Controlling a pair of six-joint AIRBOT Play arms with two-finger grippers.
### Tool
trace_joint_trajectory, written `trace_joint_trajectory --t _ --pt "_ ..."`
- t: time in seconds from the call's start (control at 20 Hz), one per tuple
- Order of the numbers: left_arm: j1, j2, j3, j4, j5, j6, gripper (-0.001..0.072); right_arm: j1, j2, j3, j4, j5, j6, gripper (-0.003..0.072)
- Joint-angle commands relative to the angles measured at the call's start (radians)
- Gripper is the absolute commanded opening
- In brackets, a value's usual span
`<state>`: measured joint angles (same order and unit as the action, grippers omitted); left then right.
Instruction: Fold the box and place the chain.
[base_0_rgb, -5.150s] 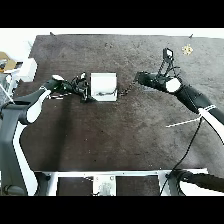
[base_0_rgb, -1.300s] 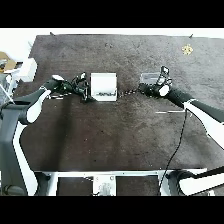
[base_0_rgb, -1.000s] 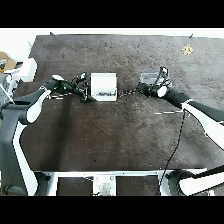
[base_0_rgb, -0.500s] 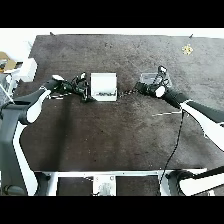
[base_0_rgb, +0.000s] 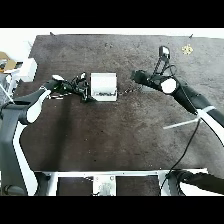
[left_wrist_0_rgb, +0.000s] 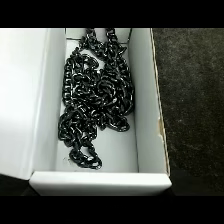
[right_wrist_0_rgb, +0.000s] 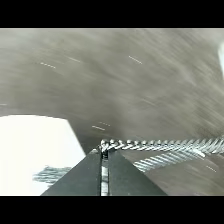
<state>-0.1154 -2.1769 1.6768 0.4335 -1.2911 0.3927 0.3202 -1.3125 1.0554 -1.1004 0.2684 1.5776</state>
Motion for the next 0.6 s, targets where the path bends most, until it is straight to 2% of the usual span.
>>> trace_joint_trajectory --t 0.0,0.2,0.35,0.55 --pt "0.0 0.0 0.0 0.0 0.0 0.0 0.0453 0.08 0.116 0.002 -0.018 -0.139 -0.014 0.0001" --pt "0.0 0.0 0.0 0.0 0.0 0.0 0.0453 0.18 0.105 0.074 -0.04 -0.241 -0.014 0.0002" --pt "0.0 0.0 0.0 0.0 0.0 0.0 0.0453 0.251 0.032 0.097 -0.035 -0.311 -0.007 0.0002" --pt "0.0 0.0 0.0 0.0 0.0 0.0 0.0453 0.301 -0.098 0.098 -0.021 -0.244 0.017 0.0002"
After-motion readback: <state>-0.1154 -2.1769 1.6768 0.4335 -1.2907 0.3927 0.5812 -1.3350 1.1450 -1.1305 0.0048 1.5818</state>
